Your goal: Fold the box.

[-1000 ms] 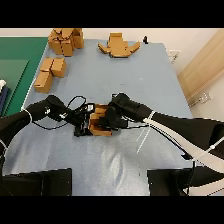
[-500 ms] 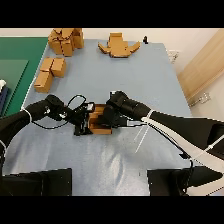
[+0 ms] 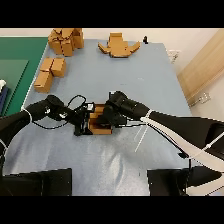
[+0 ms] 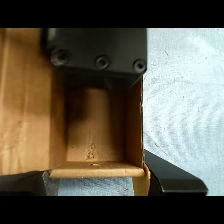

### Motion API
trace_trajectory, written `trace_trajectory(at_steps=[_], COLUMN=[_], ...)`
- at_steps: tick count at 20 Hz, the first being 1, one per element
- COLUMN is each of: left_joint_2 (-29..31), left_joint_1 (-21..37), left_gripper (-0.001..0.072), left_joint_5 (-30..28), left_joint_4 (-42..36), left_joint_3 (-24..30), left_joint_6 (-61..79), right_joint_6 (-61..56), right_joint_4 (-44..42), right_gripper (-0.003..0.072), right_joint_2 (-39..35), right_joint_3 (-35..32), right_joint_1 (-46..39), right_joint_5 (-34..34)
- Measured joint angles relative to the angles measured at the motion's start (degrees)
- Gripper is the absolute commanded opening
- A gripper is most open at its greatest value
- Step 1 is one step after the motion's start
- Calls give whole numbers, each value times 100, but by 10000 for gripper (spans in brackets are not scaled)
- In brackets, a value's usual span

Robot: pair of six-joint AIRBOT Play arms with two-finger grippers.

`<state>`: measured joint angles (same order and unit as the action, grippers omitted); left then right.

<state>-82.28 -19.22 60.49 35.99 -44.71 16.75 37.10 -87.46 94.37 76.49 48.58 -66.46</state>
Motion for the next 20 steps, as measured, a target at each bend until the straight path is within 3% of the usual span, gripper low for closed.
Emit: trace_trajectory(at_steps=[12, 13, 14, 18, 20], left_joint_2=[0, 0, 0, 0, 0], left_joint_1=[0, 0, 0, 0, 0], left_gripper=[249, 249, 250, 249, 249], left_joint_5=[22, 20, 17, 9, 4], left_joint_4=[4, 4, 2, 2, 2], left_joint_3=[0, 0, 0, 0, 0], left_joint_6=[-24, -24, -24, -28, -28], right_joint_6=[437, 533, 664, 1005, 1346], right_joint_4=[190, 190, 179, 111, -282], right_gripper=[490, 284, 7, 2, 2], right_joint_2=[-680, -776, -907, -1665, -1958], right_joint_3=[-11, -17, -31, -533, -1071], right_joint_1=[-118, -157, -205, -560, -997], right_joint_5=[-365, -413, -417, -122, 439])
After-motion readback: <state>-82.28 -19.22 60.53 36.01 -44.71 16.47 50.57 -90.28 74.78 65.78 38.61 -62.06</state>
